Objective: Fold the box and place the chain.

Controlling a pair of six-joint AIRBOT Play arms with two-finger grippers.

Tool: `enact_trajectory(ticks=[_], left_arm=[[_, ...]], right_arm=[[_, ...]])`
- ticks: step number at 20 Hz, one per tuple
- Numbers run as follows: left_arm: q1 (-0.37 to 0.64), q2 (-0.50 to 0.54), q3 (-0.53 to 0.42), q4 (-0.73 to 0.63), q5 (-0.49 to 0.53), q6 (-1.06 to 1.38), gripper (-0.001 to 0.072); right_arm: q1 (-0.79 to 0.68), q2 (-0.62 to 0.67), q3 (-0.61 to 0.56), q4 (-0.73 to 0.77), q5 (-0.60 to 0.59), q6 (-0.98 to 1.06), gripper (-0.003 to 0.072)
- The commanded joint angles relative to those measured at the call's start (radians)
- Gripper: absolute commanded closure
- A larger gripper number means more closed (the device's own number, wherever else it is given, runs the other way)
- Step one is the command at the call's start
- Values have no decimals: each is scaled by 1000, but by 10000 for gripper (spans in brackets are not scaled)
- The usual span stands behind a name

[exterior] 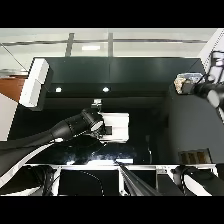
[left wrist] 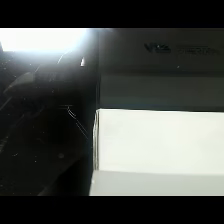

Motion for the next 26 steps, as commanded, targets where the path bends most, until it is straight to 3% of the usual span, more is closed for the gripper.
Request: enact_trajectory(ticks=[1, 4, 10, 20, 21, 22, 26], left_arm=[[0, 0, 0, 0, 7, 0, 680], [0, 0, -1, 0, -2, 0, 679], [0, 0, -1, 5, -1, 0, 679], [0, 0, -1, 8, 0, 0, 679], [0, 0, 0, 8, -1, 0, 679], [0, 0, 0, 8, -1, 0, 679], [0, 0, -1, 7, -1, 0, 679]], right_arm=[[-262, -206, 153, 240, -91, -63, -16], [-352, -414, 361, 389, 55, -180, -16], [-366, -652, 614, 407, 173, -233, -9], [-375, -789, 672, 445, 145, -241, -7], [-375, -797, 672, 446, 138, -240, 3], [-374, -804, 672, 447, 131, -241, 86], [-374, -819, 672, 448, 132, -241, 100]])
